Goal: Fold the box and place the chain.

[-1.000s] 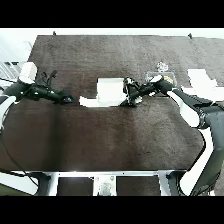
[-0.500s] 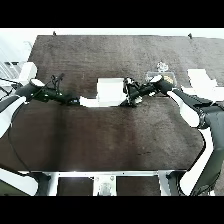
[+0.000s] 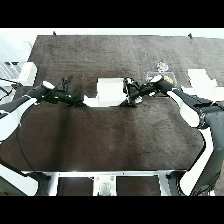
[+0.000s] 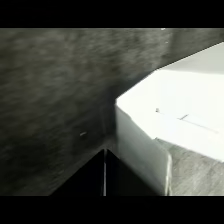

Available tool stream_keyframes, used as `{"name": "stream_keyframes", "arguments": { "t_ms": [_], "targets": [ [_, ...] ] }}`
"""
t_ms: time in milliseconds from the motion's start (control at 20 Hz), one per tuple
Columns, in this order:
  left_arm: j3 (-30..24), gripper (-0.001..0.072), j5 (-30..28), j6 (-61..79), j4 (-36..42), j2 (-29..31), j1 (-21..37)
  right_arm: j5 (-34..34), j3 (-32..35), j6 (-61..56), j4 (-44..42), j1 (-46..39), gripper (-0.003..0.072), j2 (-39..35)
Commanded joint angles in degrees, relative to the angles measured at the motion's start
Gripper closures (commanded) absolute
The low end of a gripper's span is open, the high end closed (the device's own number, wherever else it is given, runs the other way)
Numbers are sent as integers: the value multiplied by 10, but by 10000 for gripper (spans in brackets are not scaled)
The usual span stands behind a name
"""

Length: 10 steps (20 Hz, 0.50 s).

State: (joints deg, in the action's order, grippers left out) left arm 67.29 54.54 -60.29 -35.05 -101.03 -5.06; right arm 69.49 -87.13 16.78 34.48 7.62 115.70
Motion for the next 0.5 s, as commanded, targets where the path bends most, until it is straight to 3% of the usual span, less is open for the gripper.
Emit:
{"name": "stream_keyframes", "arguments": {
  "t_ms": [0, 100, 200, 450],
  "targets": [
    [1, 694, -13, 10, 27, -2, -15, 0, 0, 0, 0, 1, 129, 0],
    [6, 691, -8, 24, 55, -2, -16, 0, 0, 0, 0, 1, 129, 0],
    [21, 533, -1, 25, 63, -2, -16, 0, 0, 0, 0, 1, 129, 0],
    [45, 503, 28, 25, 73, -1, -16, 0, 0, 0, 0, 1, 129, 0]
  ]
}}
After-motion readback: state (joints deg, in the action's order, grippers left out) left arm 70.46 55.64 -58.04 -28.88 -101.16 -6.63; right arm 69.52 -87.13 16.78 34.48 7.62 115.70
